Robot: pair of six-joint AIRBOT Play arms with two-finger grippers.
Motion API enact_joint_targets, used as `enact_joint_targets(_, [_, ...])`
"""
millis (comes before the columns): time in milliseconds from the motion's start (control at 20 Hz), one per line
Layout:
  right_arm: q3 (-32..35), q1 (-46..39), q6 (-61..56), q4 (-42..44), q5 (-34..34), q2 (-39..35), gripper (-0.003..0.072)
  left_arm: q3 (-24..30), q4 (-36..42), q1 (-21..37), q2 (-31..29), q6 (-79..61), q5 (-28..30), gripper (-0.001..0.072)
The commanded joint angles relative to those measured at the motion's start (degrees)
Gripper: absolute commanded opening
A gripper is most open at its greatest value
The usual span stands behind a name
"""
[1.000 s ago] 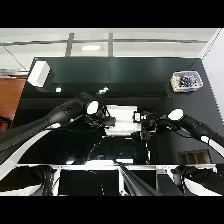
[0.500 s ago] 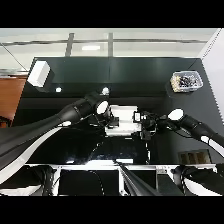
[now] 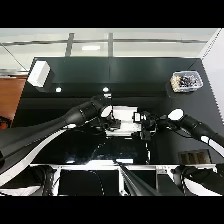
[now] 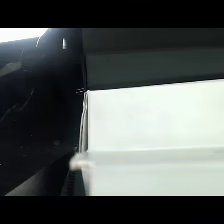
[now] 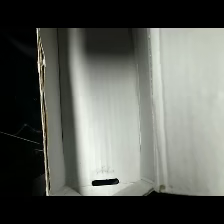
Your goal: Fold the box and place the chain.
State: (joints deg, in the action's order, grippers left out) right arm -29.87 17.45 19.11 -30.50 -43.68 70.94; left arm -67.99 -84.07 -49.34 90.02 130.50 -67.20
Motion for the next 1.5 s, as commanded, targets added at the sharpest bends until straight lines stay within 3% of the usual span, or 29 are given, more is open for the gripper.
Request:
enact_joint_targets(0, [0.0,0.0,0.0,0.0,0.0,0.0,0.0417,-0.3,-0.5,0.4,0.1,0.3,-0.2,0.0330])
enact_joint_targets(200, [0.0,0.0,0.0,0.0,0.0,0.0,0.0417,-0.3,-0.5,1.4,0.1,0.3,0.1,0.0330])
enact_joint_targets(400, [0.0,0.0,0.0,0.0,0.0,0.0,0.0417,-0.3,2.2,1.4,0.3,0.3,4.6,0.0308])
enact_joint_targets(550, [0.0,0.0,0.0,0.0,0.0,0.0,0.0417,-0.3,2.5,1.4,0.6,0.2,3.9,0.0052])
enact_joint_targets(600, [0.0,0.0,0.0,0.0,0.0,0.0,0.0417,-0.3,2.4,1.4,0.5,0.2,3.9,0.0021])
enact_joint_targets(750, [0.0,0.0,0.0,0.0,0.0,0.0,0.0417,-0.3,2.5,1.4,0.6,0.2,3.7,0.0022])
enact_joint_targets(800, [0.0,0.0,0.0,0.0,0.0,0.0,0.0417,-0.3,2.6,1.4,0.6,0.2,3.6,0.0041])
enact_joint_targets(850, [0.0,0.0,0.0,0.0,0.0,0.0,0.0417,-0.3,2.5,1.4,0.6,0.2,3.5,0.0177])
enact_joint_targets(900, [0.0,0.0,0.0,0.0,0.0,0.0,0.0417,-0.3,2.5,1.4,0.6,0.2,3.3,0.0377])
enact_joint_targets(950, [0.0,0.0,0.0,0.0,0.0,0.0,0.0417,-0.3,2.5,1.4,0.6,0.3,2.9,0.0468])
enact_joint_targets(1200, [0.0,0.0,0.0,0.0,0.0,0.0,0.0417,-0.3,1.6,1.4,0.6,0.6,2.2,0.0462])
enact_joint_targets(1250, [0.0,0.0,0.0,0.0,0.0,0.0,0.0417,-0.3,1.2,1.4,0.6,1.3,2.1,0.0393])
enact_joint_targets(1300, [0.0,0.0,0.0,0.0,0.0,0.0,0.0417,-0.3,0.9,1.4,0.6,1.4,2.1,0.0202])
enact_joint_targets(1350, [0.0,0.0,0.0,0.0,0.0,0.0,0.0417,-0.3,0.8,1.4,0.6,1.3,2.2,0.0089])
enact_joint_targets(1400, [0.0,0.0,0.0,0.0,0.0,0.0,0.0417,-0.3,0.7,1.4,0.6,1.3,2.2,0.0022])
enact_joint_targets(1450, [0.0,0.0,0.0,0.0,0.0,0.0,0.0417,-0.3,0.7,1.4,0.6,1.3,2.2,0.0022])
